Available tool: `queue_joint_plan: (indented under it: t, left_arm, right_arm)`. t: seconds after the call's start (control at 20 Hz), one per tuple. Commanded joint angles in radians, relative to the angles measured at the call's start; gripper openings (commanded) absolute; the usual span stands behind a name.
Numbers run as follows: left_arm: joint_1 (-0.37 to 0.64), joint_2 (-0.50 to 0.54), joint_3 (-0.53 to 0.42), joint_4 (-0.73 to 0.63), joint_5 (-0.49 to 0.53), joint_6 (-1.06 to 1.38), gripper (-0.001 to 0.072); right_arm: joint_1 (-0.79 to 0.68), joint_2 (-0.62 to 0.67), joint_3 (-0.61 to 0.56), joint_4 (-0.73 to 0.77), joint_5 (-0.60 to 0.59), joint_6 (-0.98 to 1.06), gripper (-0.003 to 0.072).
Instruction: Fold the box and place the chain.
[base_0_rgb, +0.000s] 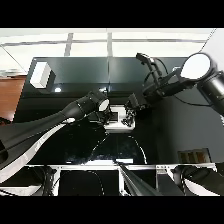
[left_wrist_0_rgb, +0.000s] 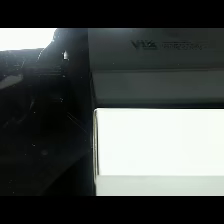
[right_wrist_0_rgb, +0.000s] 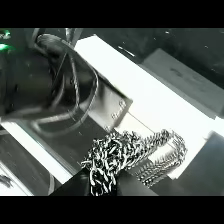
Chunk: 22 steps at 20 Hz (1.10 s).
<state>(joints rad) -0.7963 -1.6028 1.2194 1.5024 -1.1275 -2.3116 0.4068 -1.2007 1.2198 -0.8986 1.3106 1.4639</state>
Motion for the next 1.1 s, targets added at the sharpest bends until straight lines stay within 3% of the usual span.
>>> queue_joint_plan:
  t: [0.0, 0.45, 0.5, 0.55, 0.75, 0.9, 1.05]
  left_arm:
    - [0.001, 0.000, 0.001, 0.000, 0.000, 0.000, 0.0026]
    - [0.000, 0.000, 0.001, 0.000, 0.000, 0.000, 0.0026]
    - [0.000, 0.000, 0.001, 0.000, 0.000, 0.000, 0.0026]
    - [0.000, 0.000, 0.001, 0.000, 0.000, 0.000, 0.0026]
    - [0.000, 0.000, 0.001, 0.000, 0.002, 0.000, 0.0026]
    - [0.000, 0.000, 0.001, 0.000, 0.003, 0.000, 0.0026]
    - [0.001, 0.000, 0.001, 0.008, 0.027, 0.000, 0.0026]
  right_arm:
    - [0.001, -0.001, -0.095, 0.063, -0.128, -0.005, 0.0015]
    - [0.023, -0.001, -0.209, 0.009, -0.209, 0.006, 0.0018]
    - [0.024, -0.001, -0.211, 0.007, -0.219, 0.011, 0.0107]
    - [0.023, -0.001, -0.211, 0.004, -0.220, 0.013, 0.0277]
    - [-0.055, 0.011, -0.211, -0.027, -0.126, 0.008, 0.0285]
    - [-0.164, 0.086, -0.212, -0.211, -0.001, 0.005, 0.0285]
    - [-0.249, 0.163, -0.212, -0.304, 0.019, 0.005, 0.0285]
